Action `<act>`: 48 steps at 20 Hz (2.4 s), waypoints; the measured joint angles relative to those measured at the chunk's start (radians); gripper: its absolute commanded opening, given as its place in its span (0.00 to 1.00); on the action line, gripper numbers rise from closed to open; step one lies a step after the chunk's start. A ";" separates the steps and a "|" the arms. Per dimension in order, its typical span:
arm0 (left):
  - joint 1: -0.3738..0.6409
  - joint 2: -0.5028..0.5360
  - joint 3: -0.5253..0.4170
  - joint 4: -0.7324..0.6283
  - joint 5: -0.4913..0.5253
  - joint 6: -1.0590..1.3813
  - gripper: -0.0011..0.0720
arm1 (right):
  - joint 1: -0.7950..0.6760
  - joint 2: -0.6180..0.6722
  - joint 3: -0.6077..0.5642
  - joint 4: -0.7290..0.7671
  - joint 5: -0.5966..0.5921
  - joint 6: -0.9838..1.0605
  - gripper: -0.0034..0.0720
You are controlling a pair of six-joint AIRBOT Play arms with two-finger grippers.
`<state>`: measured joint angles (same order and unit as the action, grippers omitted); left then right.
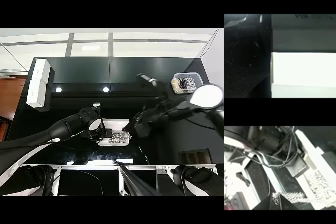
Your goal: Fold the box and place the chain.
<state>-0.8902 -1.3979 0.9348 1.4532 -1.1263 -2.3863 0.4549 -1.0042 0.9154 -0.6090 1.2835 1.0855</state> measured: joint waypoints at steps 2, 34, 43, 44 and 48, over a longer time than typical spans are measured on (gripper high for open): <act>0.000 0.000 0.000 0.000 0.000 0.000 0.05 | 0.019 -0.042 -0.005 -0.001 -0.019 -0.006 0.72; 0.000 0.000 0.000 0.000 0.000 0.000 0.05 | 0.047 -0.031 -0.520 -0.023 -0.660 -1.102 0.96; 0.000 0.000 0.000 0.000 -0.001 0.000 0.05 | 0.052 -0.082 -0.520 0.010 -0.683 -1.179 0.75; 0.000 0.000 0.000 0.000 -0.001 0.000 0.05 | 0.052 -0.084 -0.520 0.013 -0.682 -1.183 0.75; 0.000 0.000 0.000 0.000 0.000 0.000 0.05 | 0.053 -0.088 -0.520 0.015 -0.675 -1.199 0.57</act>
<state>-0.8902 -1.3979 0.9348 1.4532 -1.1267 -2.3867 0.5079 -1.0924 0.3954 -0.5941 0.6083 -0.1135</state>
